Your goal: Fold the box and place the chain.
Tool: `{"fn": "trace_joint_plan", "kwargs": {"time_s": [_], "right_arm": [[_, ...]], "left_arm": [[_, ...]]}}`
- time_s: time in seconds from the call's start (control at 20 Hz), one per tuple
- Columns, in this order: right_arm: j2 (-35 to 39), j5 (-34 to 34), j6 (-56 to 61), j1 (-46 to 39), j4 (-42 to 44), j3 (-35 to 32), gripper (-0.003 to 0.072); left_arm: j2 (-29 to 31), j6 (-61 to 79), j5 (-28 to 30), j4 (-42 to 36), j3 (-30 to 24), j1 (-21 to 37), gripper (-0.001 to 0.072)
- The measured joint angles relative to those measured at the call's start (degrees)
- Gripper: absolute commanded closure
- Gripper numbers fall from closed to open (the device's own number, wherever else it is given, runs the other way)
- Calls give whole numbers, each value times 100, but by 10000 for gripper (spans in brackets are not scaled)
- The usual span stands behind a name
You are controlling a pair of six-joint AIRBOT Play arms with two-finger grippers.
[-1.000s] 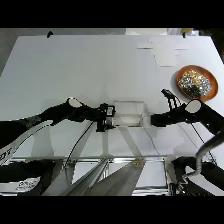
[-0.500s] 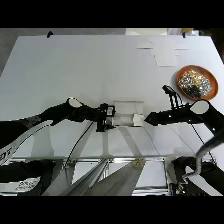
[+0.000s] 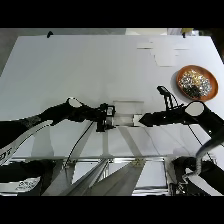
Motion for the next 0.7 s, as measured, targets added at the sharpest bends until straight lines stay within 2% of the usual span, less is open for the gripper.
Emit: {"fn": "trace_joint_plan", "kwargs": {"time_s": [0.1, 0.3, 0.7], "right_arm": [[-74, -192, 413, 295, -227, 98, 308], [-378, -361, 1926, 992, -1261, 562, 308], [-1416, 319, 5042, 2124, -3342, 1602, 308]], "left_arm": [[0, 0, 0, 0, 0, 0, 699], [0, 0, 0, 0, 0, 0, 699], [0, 2, -2, 0, 0, 0, 699]]}}
